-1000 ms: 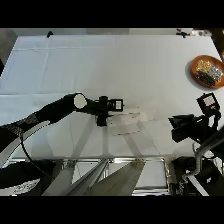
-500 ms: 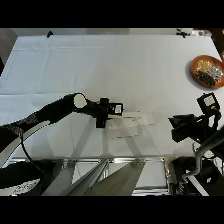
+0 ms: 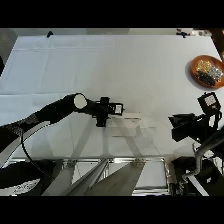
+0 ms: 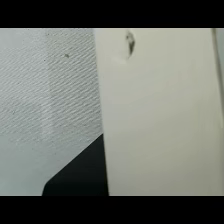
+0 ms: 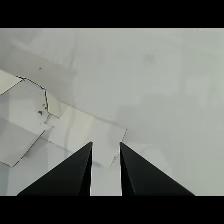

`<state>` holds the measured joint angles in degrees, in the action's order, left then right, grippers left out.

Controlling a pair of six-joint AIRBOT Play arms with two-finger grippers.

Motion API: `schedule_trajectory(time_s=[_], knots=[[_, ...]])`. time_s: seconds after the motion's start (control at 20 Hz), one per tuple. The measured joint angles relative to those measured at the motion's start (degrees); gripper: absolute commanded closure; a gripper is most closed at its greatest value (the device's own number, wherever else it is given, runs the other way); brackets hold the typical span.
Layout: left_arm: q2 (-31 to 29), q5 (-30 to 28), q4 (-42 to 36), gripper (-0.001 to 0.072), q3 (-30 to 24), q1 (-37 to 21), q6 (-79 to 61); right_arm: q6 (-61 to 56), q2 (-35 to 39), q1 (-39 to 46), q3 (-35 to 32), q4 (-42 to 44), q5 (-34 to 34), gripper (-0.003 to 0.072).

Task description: Fold the box and place the chain.

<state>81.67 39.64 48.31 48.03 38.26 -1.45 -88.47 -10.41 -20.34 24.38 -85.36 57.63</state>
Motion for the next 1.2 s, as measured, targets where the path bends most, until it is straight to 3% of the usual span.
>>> schedule_trajectory(time_s=[1.2], knots=[[1.4,0.1,-2.6,0.0701,0.0,0.0,5.9,0.0,-0.1,0.0,0.0,0.0,-0.2,0.0489]])
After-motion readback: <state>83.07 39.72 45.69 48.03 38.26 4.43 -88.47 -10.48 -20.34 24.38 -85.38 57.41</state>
